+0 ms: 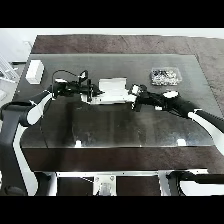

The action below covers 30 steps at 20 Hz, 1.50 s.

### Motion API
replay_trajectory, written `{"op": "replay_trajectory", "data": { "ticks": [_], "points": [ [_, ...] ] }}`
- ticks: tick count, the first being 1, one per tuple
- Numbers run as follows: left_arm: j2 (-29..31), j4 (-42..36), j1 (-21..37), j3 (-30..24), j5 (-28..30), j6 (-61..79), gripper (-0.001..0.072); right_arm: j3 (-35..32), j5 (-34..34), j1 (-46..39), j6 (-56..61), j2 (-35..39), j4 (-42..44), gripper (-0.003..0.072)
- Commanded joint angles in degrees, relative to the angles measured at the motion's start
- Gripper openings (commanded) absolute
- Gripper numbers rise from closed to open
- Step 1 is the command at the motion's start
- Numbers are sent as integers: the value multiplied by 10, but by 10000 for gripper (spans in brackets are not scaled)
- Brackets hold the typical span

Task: Fold the box and place the chain.

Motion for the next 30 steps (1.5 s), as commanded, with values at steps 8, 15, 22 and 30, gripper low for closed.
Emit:
{"op": "replay_trajectory", "data": {
  "ticks": [8, 15, 22, 30],
  "points": [
    [0, 0, 0, 0, 0, 0, 20, 72, 118, -39, -16, -63, -1, 639],
    [0, 0, 0, 0, 0, 0, 20, 149, 217, -70, 35, -127, -59, 640],
    [0, 0, 0, 0, 0, 0, 20, 193, 239, -78, 57, -158, -94, 640],
    [0, 0, 0, 0, 0, 0, 20, 203, 272, -87, 65, -145, -83, 641]
  ]
}}
